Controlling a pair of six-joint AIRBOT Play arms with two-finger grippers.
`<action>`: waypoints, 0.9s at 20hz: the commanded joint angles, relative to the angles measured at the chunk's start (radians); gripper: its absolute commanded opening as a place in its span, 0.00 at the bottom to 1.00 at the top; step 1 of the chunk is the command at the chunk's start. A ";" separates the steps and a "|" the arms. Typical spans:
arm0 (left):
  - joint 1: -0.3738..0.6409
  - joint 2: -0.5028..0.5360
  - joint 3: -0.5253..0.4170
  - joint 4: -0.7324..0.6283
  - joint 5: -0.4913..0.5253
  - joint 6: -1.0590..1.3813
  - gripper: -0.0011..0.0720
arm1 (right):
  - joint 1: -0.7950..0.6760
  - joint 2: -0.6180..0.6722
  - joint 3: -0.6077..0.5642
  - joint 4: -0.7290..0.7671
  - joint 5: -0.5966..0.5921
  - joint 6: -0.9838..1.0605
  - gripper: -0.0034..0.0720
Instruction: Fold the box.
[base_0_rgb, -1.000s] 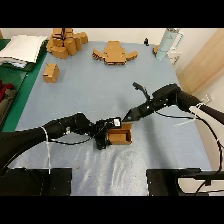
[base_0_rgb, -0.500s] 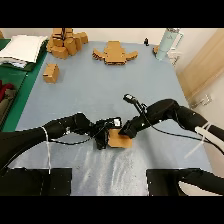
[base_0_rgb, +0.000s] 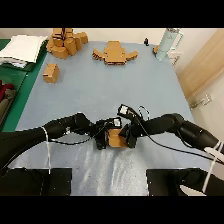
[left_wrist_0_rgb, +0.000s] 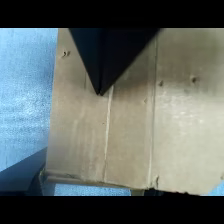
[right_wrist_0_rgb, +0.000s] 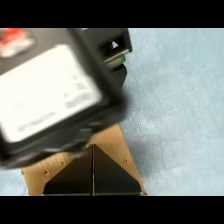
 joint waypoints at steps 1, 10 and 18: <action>-0.001 -0.001 -0.001 0.000 0.000 0.000 0.51 | 0.111 0.088 -0.065 -0.154 0.134 0.001 0.05; -0.001 -0.001 -0.001 0.000 0.000 0.000 0.51 | 0.201 0.225 -0.166 -0.289 0.217 0.000 0.56; -0.001 -0.001 -0.001 0.000 0.000 0.000 0.51 | 0.201 0.226 -0.166 -0.298 0.216 -0.013 0.70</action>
